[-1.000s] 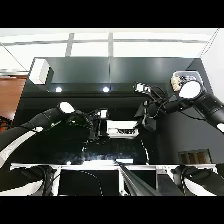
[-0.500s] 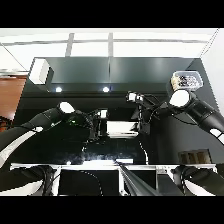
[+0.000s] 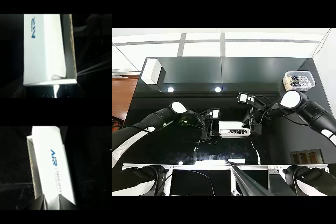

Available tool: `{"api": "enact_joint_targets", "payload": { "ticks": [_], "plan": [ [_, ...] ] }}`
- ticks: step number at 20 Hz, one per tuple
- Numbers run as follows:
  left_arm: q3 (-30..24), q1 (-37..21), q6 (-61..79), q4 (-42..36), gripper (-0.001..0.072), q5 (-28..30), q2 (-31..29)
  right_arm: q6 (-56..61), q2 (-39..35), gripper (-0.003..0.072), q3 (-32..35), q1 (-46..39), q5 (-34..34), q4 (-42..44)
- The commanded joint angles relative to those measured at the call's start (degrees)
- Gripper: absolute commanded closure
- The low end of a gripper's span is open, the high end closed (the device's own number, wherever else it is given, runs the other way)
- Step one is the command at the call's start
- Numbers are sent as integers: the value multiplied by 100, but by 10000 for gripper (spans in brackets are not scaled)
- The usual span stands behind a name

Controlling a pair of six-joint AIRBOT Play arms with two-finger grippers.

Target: Fold the box and place the chain.

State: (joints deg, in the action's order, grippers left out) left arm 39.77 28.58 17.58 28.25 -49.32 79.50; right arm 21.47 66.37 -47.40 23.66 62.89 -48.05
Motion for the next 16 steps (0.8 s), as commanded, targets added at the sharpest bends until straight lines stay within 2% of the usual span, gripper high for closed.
{"api": "enact_joint_targets", "payload": {
  "ticks": [1, 3, 5, 11, 12, 16],
  "plan": [
    [2, 2, 2, 0, 250, 2, 4, 11, 2, 484, 116, 7, 33, -24],
    [2, 2, 2, 0, 250, 2, 4, 11, 0, 483, 133, 7, 28, -20],
    [2, 2, 2, 0, 250, 2, 4, 11, 2, 390, 133, 7, 28, -22],
    [2, 2, 2, 0, 250, 2, 4, 13, 2, 395, 133, 7, 24, -15],
    [2, 2, 2, 0, 250, 2, 4, 13, 0, 484, 133, 7, 22, -15],
    [2, 2, 2, 0, 250, 4, 4, 13, 0, 485, 133, 7, -28, -15]
  ]
}}
